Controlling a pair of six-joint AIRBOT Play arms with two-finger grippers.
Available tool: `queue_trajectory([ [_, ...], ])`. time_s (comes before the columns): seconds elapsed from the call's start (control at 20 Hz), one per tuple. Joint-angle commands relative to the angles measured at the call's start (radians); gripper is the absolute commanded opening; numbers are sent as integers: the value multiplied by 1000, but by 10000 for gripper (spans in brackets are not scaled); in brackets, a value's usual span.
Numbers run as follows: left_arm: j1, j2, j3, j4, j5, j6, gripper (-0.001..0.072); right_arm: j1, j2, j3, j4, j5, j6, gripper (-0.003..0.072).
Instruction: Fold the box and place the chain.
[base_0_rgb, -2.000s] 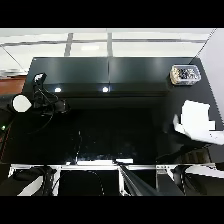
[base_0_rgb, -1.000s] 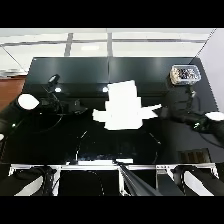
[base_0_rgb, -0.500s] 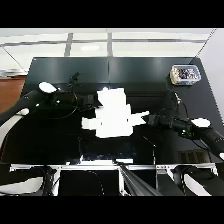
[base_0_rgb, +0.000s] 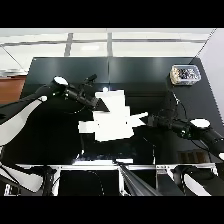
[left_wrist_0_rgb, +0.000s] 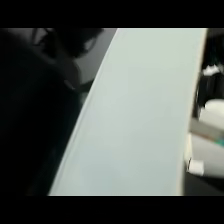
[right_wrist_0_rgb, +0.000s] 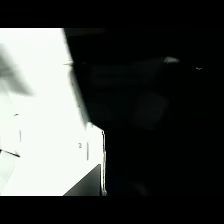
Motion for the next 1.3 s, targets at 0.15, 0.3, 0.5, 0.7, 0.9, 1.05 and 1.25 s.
queue_trajectory([
  [0.15, -10, -55, 118, 187, -176, 103, 347, 0, 1, -1, -24, 13, 1, 16],
  [0.3, -25, -106, 157, 188, -264, 91, 330, 0, 1, -1, -28, 13, -3, 16],
  [0.5, -31, -117, 174, 188, -229, 95, 56, 0, 1, -1, -29, 13, -24, 17],
  [0.7, -31, -112, 214, 189, -235, 44, 25, -24, 1, 50, -94, 16, -61, 701],
  [0.9, -48, -34, 220, 228, -270, -29, 24, -152, 1, 309, -401, 187, -68, 700],
  [1.05, -119, 108, 70, 190, -176, 61, 23, -174, 1, 402, -528, 302, -118, 699],
  [1.25, -219, 276, -199, 190, 294, 324, 25, -174, 1, 401, -529, 344, -166, 700],
])
